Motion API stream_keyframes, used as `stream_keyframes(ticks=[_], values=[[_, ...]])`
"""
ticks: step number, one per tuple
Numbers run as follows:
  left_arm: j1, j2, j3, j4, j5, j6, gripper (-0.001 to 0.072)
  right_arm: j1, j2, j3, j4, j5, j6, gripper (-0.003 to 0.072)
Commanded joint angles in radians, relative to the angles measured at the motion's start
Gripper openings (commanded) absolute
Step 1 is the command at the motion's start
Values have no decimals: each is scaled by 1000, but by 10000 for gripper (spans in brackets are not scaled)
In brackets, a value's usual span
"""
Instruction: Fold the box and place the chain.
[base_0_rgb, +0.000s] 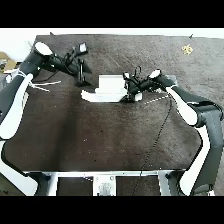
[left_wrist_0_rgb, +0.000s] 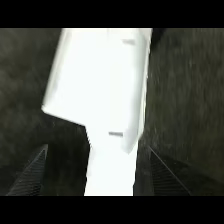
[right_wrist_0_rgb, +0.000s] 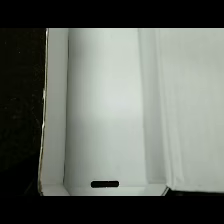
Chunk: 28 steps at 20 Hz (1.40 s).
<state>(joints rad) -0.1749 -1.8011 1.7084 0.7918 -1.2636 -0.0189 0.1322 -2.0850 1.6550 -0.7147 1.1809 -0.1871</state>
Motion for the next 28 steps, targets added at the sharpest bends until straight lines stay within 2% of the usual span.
stream_keyframes(ticks=[1,3,8,9,12,21,26,27,28], values=[[-34,3,-119,106,137,63,705,1,1,0,0,0,1,508],[-35,-18,-166,77,166,68,704,1,1,0,0,0,1,508],[-39,-80,-172,8,151,135,701,2,1,0,0,1,1,508],[-42,-80,-172,9,151,133,647,2,1,0,0,1,1,508],[-50,-84,-172,22,158,133,653,2,1,0,0,0,1,508],[-92,-88,-172,31,299,185,652,2,1,0,0,0,1,508],[-92,-88,-172,39,302,184,650,2,1,0,0,0,1,508],[-92,-88,-172,39,301,184,620,2,1,0,0,0,1,508],[-92,-88,-172,39,302,184,619,2,1,0,0,0,1,508]])
